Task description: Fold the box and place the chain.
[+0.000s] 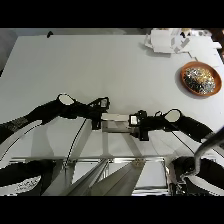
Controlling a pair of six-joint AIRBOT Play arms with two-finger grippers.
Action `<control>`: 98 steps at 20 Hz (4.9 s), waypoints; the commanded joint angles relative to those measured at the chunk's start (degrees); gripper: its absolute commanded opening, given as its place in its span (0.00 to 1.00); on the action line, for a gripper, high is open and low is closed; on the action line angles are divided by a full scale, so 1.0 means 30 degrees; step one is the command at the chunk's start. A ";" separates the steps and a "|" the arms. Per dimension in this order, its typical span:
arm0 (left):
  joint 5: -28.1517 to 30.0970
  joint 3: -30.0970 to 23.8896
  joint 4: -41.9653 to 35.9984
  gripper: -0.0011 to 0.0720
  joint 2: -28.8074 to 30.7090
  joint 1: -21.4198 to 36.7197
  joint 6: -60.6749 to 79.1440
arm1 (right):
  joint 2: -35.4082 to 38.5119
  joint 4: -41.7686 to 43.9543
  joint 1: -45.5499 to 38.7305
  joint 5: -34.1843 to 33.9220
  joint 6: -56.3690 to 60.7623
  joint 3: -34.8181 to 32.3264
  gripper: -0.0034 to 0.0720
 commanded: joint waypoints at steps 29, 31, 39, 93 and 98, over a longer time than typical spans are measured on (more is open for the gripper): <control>-0.0007 0.0000 0.0007 0.03 -0.0015 -0.0015 0.0015 | -0.0969 0.0459 -0.1319 0.1974 -0.1129 0.1035 0.98; -0.0007 0.0000 0.0007 0.03 -0.0015 -0.0015 0.0015 | -0.1384 0.0561 -0.1093 0.1982 -0.1173 0.1035 0.98; 0.0000 0.0000 0.0007 0.03 -0.0015 -0.0015 0.0015 | -0.2273 0.0036 -0.1093 0.1450 -0.0918 0.1035 0.88; -0.3854 0.0000 0.7315 0.02 1.1409 0.1056 -0.8816 | -0.2259 -0.0721 -0.1093 0.1639 -0.0852 0.1035 0.58; -0.5632 -0.0007 0.7395 0.02 1.1591 0.0189 -1.2575 | -0.2259 -0.0721 -0.1093 0.1639 -0.0852 0.1035 0.58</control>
